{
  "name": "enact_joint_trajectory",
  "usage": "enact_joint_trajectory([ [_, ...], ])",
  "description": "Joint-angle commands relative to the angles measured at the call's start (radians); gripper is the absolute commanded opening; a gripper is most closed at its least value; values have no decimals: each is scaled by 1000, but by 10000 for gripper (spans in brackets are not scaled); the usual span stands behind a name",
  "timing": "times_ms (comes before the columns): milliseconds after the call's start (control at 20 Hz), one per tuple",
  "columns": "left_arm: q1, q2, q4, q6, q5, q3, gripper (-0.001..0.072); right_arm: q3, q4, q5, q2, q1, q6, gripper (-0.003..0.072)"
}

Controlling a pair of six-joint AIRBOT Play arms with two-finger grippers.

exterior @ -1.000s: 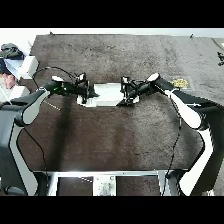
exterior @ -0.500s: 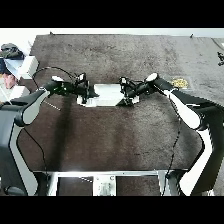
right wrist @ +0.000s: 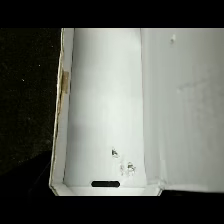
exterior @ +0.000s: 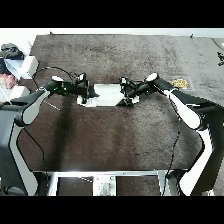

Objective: Fold the box and place the chain.

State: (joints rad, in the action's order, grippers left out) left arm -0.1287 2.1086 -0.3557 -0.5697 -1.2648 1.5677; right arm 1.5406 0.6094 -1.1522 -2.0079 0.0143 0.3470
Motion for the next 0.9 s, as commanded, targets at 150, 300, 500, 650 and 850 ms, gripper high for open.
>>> enact_joint_trajectory([
  [150, 0, 0, 0, 0, 0, 1, 13, 1, 0, 0, 0, 1, -1, 331],
  [300, 0, 0, 0, 0, 0, 1, 13, 1, 0, 0, 0, 1, 0, 332],
  [500, 0, 0, 1, 0, 1, 1, 13, 1, 0, 0, 0, 1, -1, 331],
  [650, 0, 0, 18, 0, 0, 1, 13, 1, 0, 0, 0, 1, -1, 331],
  [850, 0, -1, 28, 11, -34, 1, 358, 1, 0, 0, 0, 1, -1, 331],
])
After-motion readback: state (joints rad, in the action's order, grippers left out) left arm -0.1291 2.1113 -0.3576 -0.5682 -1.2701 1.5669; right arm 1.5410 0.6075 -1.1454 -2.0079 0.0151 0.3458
